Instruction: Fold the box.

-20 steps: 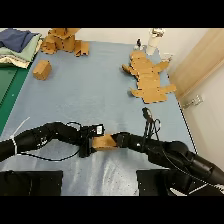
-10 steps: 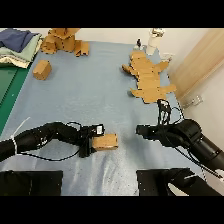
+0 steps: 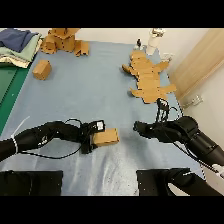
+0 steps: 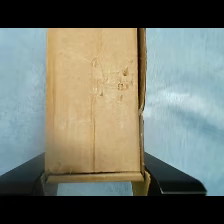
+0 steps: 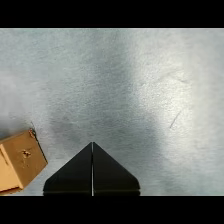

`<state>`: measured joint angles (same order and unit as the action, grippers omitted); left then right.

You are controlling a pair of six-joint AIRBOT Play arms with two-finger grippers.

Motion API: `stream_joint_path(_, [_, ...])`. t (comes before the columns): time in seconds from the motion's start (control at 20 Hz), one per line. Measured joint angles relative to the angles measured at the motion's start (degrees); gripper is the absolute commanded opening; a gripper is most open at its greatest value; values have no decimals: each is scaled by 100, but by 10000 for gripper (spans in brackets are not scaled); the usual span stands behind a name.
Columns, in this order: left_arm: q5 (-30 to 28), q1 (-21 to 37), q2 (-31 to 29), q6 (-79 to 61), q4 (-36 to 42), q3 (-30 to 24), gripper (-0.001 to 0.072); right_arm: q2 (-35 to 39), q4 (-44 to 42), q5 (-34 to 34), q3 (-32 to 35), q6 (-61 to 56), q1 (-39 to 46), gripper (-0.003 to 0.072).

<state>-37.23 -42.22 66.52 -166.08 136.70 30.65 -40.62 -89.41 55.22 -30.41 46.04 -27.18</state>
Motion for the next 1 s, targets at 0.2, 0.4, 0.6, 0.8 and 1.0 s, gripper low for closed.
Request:
stream_joint_path(0.2, [46, 101, -131, 1207, -83, 439, 591, -13, 48, -26, 0, -15, 2, 3])
stream_joint_path(0.4, [61, 732, -249, 3176, -813, 903, 591, -13, 186, -35, -2, -13, 2, 3])
stream_joint_path(0.6, [66, 2061, -280, 4975, -2050, 1274, 592, -13, 332, -72, 0, -15, 2, 3])
stream_joint_path(0.8, [-9, 3679, -291, 5790, -2844, 1434, 591, -13, 446, -87, -2, 0, 2, 3])
stream_joint_path(1.0, [50, 4841, -195, 5984, -3309, 1480, 591, -13, 586, -225, 0, 0, 2, 3])
